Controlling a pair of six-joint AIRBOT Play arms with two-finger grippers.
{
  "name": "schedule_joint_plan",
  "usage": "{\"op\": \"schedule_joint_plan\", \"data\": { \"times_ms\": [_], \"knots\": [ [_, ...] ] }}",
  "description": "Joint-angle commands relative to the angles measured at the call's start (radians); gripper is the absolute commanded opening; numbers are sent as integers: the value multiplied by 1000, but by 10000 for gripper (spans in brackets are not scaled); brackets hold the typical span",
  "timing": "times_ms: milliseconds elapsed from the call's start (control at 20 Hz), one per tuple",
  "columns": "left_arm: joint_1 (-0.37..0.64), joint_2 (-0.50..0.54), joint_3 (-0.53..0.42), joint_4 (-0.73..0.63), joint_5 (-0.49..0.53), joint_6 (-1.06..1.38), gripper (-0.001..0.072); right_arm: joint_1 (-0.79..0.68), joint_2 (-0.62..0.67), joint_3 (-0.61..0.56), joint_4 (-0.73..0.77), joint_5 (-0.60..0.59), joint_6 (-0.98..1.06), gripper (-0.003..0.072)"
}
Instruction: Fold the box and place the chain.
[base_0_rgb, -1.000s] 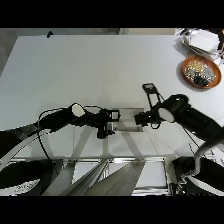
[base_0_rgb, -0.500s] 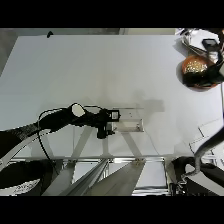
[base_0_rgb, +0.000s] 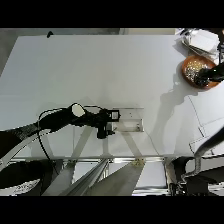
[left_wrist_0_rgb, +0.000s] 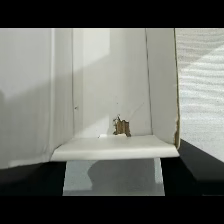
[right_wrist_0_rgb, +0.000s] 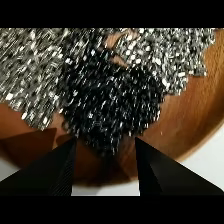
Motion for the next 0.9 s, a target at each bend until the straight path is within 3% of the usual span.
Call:
{"op": "schedule_joint_plan", "data": {
  "times_ms": [0,250,450,550,850],
  "knots": [
    [-1,0,0,0,0,0,312,-13,-80,35,6,-58,19,350],
    [-1,0,0,0,0,0,312,-13,-113,35,52,-71,19,329],
    [-1,0,0,0,0,0,312,-13,-116,35,80,-55,19,210],
    [-1,0,0,0,0,0,312,-13,-116,35,82,-20,19,12],
    [-1,0,0,0,0,0,312,-11,-10,35,92,64,10,10]
  ]
}}
